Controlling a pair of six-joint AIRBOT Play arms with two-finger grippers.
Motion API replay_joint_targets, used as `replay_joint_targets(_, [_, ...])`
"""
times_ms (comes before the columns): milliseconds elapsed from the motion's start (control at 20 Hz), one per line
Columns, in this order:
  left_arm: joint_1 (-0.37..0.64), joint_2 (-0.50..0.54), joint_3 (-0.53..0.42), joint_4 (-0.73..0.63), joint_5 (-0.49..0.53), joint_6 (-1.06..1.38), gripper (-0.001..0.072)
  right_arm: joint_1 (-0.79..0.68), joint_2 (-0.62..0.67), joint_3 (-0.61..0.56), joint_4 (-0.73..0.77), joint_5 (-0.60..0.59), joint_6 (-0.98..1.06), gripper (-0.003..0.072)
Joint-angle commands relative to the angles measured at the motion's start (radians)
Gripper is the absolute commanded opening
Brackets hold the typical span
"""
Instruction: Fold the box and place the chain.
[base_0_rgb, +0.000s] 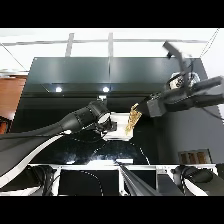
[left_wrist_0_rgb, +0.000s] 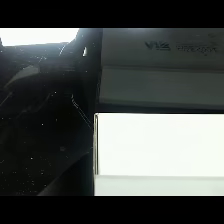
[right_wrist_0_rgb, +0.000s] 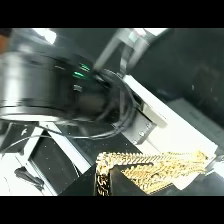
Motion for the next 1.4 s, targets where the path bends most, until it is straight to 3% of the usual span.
replay_joint_targets(0, [0.001, -0.001, 0.000, 0.000, 0.001, 0.000, 0.0028, 0.006, 0.000, -0.144, 0.048, -0.096, 0.000, 0.0010])
replay_joint_targets(200, [0.001, -0.001, 0.000, 0.000, 0.001, 0.000, 0.0028, 0.081, -0.006, -0.218, 0.048, -0.184, 0.000, 0.0010])
replay_joint_targets(500, [0.001, -0.001, 0.000, 0.000, 0.001, 0.000, 0.0028, 0.110, -0.022, -0.219, 0.050, -0.214, 0.000, 0.0011])
replay_joint_targets(1000, [0.001, -0.001, 0.000, 0.000, 0.001, 0.000, 0.0028, 0.090, -0.020, -0.004, 0.067, -0.114, -0.001, 0.0011])
replay_joint_targets(1350, [0.001, -0.001, 0.000, 0.000, 0.001, 0.000, 0.0028, 0.095, -0.021, -0.063, -0.062, -0.079, 0.041, 0.0011])
